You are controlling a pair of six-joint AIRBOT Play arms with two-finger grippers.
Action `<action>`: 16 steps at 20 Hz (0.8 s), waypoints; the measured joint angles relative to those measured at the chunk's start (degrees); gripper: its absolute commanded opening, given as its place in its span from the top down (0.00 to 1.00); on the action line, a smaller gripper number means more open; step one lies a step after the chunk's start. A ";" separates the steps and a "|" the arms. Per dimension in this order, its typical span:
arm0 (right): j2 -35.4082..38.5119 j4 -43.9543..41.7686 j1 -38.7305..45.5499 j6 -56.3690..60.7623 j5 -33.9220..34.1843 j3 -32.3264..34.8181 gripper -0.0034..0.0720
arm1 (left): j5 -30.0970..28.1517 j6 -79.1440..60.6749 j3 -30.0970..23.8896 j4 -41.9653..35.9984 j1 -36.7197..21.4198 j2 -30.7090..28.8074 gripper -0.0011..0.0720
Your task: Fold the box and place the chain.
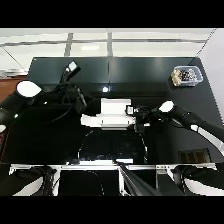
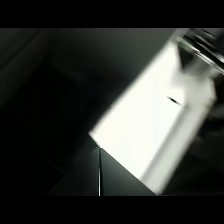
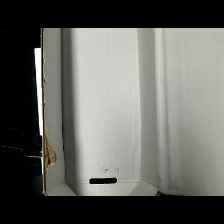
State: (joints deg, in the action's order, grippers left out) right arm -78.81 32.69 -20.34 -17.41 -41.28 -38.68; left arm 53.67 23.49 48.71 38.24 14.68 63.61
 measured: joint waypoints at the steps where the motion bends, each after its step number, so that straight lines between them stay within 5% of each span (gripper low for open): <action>1: 0.00 0.00 0.00 0.00 0.00 0.00 0.39 | 3.41 -0.87 -1.16 0.33 -0.31 -1.09 0.87; 3: 0.00 0.00 0.00 0.00 0.00 0.00 0.38 | 7.54 -2.32 -3.76 1.95 -0.68 -2.14 0.17; 4: 0.00 0.00 0.00 0.00 0.00 0.00 0.38 | 7.54 -2.73 -5.16 2.78 -0.81 -2.34 0.01; 16: 0.00 0.00 0.00 0.02 0.00 0.00 0.38 | -8.26 -31.02 -9.97 6.34 4.59 5.44 0.05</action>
State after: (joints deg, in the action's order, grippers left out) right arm -78.81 32.69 -20.34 -17.39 -41.28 -38.68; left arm 45.41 -7.53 38.74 44.58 19.27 69.06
